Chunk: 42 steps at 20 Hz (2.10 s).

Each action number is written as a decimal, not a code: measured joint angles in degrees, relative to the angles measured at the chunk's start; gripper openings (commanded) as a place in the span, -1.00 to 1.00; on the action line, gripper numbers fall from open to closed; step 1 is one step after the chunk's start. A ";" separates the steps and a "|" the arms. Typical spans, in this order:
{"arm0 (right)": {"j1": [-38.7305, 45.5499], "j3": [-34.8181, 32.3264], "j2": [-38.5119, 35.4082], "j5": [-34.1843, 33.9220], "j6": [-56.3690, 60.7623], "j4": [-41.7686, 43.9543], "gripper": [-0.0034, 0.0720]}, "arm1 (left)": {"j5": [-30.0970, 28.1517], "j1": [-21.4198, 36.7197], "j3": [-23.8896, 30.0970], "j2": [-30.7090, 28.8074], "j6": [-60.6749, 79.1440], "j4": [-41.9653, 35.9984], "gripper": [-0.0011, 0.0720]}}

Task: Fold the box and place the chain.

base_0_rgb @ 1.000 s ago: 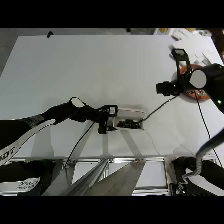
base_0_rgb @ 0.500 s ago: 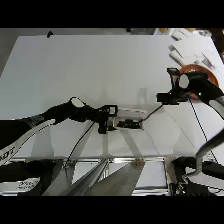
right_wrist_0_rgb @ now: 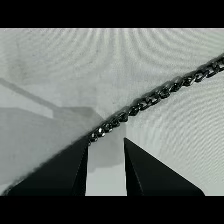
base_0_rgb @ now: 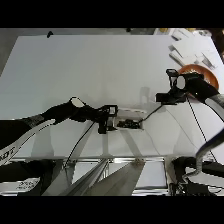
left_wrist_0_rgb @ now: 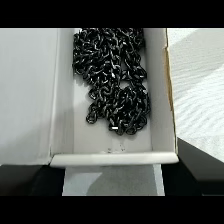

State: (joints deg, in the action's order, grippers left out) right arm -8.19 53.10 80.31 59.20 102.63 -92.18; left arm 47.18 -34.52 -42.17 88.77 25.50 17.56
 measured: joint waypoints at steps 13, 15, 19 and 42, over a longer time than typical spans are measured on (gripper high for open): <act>0.02 0.00 2.27 0.02 0.24 -0.96 -0.37 | 0.02 0.00 0.00 0.00 0.02 0.00 -0.58; 0.02 0.00 2.14 0.04 -0.66 -0.59 -0.37 | 0.00 0.00 0.00 0.00 0.02 0.00 -0.58; 0.02 0.00 1.73 0.11 -2.67 1.20 -0.37 | 0.00 0.00 0.00 0.00 0.02 0.00 -0.58; -3.32 -0.07 -7.69 4.74 -5.73 3.85 -0.87 | 0.02 0.00 0.00 0.00 0.02 0.00 -0.58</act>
State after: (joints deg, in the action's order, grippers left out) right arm -11.51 53.04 72.62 63.94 96.90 -88.33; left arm 47.20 -34.52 -42.17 88.77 25.52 17.56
